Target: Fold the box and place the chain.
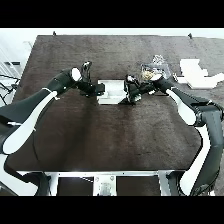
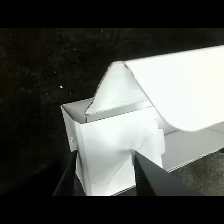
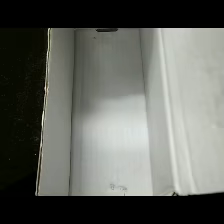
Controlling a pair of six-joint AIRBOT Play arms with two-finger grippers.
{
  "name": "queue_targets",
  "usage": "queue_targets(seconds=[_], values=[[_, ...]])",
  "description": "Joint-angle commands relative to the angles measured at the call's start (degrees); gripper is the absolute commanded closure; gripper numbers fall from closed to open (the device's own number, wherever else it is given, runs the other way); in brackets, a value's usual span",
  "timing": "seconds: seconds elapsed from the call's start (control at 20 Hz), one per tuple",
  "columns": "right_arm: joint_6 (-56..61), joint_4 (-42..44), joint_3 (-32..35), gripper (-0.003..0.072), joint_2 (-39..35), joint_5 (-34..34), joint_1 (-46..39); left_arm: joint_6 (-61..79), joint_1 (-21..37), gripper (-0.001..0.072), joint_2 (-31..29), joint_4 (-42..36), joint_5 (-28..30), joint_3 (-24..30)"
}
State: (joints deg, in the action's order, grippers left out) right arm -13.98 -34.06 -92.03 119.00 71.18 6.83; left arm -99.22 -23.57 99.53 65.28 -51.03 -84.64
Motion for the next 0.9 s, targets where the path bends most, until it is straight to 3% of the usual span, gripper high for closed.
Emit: queue_targets(seconds=[0.0,0.45,0.7,0.85], values=[[0.0,0.0,0.0,0.0093,0.0,0.0,0.0,-5.6,-1.4,0.0280,0.0,4.9,-0.4,-0.2],[0.0,0.0,0.0,0.0093,0.0,0.0,0.0,-9.8,-3.2,0.0279,0.5,9.0,0.7,-1.1],[0.0,0.0,0.0,0.0093,0.0,0.0,0.0,-12.5,-4.8,0.0279,5.3,12.2,-8.1,-10.6],[0.0,0.0,0.0,0.0093,0.0,0.0,0.0,-14.8,-4.9,0.0280,6.8,13.3,-12.6,-13.4]])
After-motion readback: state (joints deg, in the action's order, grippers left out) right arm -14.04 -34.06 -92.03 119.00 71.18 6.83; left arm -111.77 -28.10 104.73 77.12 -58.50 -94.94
